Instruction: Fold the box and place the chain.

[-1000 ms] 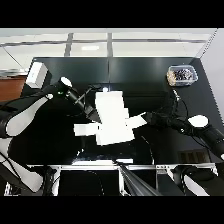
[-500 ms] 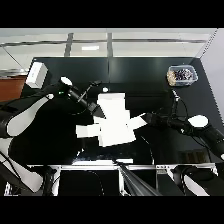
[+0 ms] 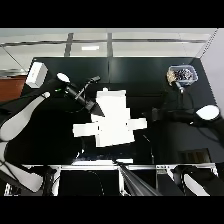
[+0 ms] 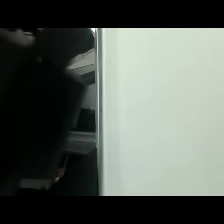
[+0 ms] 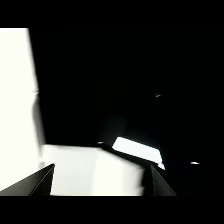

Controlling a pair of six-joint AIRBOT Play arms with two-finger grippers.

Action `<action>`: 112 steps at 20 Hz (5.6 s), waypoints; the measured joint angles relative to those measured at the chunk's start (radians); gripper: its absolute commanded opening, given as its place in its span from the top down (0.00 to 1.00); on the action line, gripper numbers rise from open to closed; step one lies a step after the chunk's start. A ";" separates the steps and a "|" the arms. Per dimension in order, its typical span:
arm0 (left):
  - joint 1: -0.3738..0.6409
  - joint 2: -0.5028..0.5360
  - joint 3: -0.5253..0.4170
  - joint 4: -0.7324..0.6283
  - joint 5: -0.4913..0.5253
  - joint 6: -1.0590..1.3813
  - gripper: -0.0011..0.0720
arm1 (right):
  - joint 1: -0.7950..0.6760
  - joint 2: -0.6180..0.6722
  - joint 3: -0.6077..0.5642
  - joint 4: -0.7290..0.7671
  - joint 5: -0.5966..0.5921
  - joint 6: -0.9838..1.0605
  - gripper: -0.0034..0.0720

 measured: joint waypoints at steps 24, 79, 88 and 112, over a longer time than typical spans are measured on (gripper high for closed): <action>-0.243 0.257 -0.345 0.052 0.799 0.803 0.95 | 0.232 -0.002 0.003 -0.341 0.142 -0.581 0.01; -0.244 0.253 -0.343 0.121 0.803 0.789 0.95 | 0.262 -0.263 -0.047 0.290 -0.152 -1.225 0.01; -0.244 0.253 -0.343 0.122 0.803 0.789 0.95 | 0.258 -0.364 0.004 0.201 -0.145 -1.254 0.01; -0.244 0.253 -0.343 0.122 0.802 0.789 0.95 | 0.317 -0.405 0.040 0.070 -0.153 -1.179 0.25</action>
